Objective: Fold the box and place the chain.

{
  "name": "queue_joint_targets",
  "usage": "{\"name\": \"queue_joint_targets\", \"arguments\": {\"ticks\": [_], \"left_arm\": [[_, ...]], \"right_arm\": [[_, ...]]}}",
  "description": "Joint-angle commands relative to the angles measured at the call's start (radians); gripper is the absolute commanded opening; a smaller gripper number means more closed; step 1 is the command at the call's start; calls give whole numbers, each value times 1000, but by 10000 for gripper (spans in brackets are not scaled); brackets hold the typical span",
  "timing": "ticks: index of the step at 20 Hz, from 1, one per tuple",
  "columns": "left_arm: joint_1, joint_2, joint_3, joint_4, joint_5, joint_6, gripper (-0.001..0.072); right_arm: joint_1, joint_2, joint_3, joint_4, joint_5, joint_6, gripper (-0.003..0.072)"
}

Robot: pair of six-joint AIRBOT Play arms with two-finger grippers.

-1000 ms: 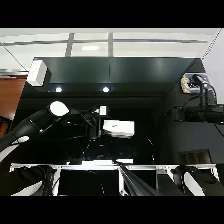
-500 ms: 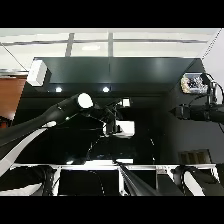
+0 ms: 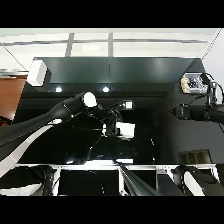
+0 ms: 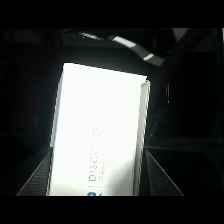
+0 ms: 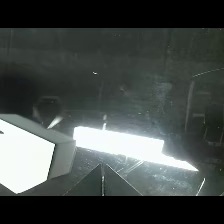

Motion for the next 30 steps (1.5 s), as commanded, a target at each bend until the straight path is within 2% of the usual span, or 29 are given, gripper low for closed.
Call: {"name": "queue_joint_targets", "arguments": {"ticks": [1,9,10,12,13,14,15,17,19,21,24,27,30], "left_arm": [[-26,-2,2,68,9,0,718],[-115,-61,1,115,141,66,715],[-124,-66,1,128,149,67,683],[-132,-61,2,148,143,29,370],[-131,-54,3,155,133,-6,273],[-127,-41,3,169,134,-51,244],[-114,-22,3,185,130,-100,156],[-53,24,3,237,101,-226,130],[57,69,3,322,26,-378,130],[213,113,-1,475,-73,-587,129],[523,155,0,699,-199,-911,130],[853,175,0,694,-212,-977,130],[1102,173,0,634,-131,-1014,159]], "right_arm": [[-1,1,1,0,-2,-1,15],[-1,1,1,0,-2,-1,15],[-1,1,1,0,-2,-1,15],[-1,1,1,0,-2,-1,15],[-1,1,1,0,-2,-1,15],[-1,1,1,0,-2,-1,15],[-1,1,1,0,-2,-1,15],[-1,1,1,0,-2,-1,14],[-1,1,1,0,-1,0,15],[-1,1,1,0,-1,0,15],[-1,1,1,0,-1,0,15],[-1,1,1,0,-2,10,15],[-1,1,1,1,-2,26,15]]}}
